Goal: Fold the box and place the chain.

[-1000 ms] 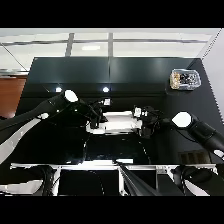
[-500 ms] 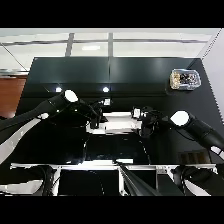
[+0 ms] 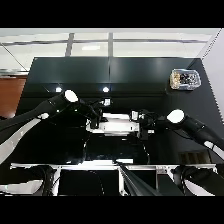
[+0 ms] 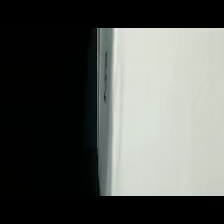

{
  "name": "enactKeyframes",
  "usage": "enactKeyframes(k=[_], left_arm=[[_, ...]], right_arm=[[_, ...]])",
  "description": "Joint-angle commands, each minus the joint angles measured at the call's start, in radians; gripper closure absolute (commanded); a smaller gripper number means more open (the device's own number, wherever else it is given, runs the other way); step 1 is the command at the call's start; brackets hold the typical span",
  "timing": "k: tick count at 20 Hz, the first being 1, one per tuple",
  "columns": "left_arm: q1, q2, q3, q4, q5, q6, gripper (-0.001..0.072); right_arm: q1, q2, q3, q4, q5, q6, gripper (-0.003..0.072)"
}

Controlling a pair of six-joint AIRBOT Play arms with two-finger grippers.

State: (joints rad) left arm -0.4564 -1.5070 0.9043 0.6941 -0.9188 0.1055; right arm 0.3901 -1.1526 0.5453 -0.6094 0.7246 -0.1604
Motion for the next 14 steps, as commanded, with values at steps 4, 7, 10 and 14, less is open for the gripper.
enactKeyframes(k=[4,7,10,14], left_arm=[[0.0,0.001,0.0,0.0,0.003,-0.001,0.0684],[0.0,0.001,0.0,0.0,0.002,-0.001,0.0684],[0.0,0.001,0.0,0.0,0.002,-0.001,0.0684],[0.0,0.001,0.0,0.0,0.002,-0.001,0.0684]], right_arm=[[0.0,-0.072,0.001,-0.035,-0.004,-0.034,-0.0024],[0.0,-0.072,0.001,0.008,-0.017,-0.05,-0.0024],[0.0,-0.08,0.001,0.037,-0.015,-0.072,-0.0024],[0.0,-0.1,0.001,0.031,-0.016,-0.072,-0.0024]])
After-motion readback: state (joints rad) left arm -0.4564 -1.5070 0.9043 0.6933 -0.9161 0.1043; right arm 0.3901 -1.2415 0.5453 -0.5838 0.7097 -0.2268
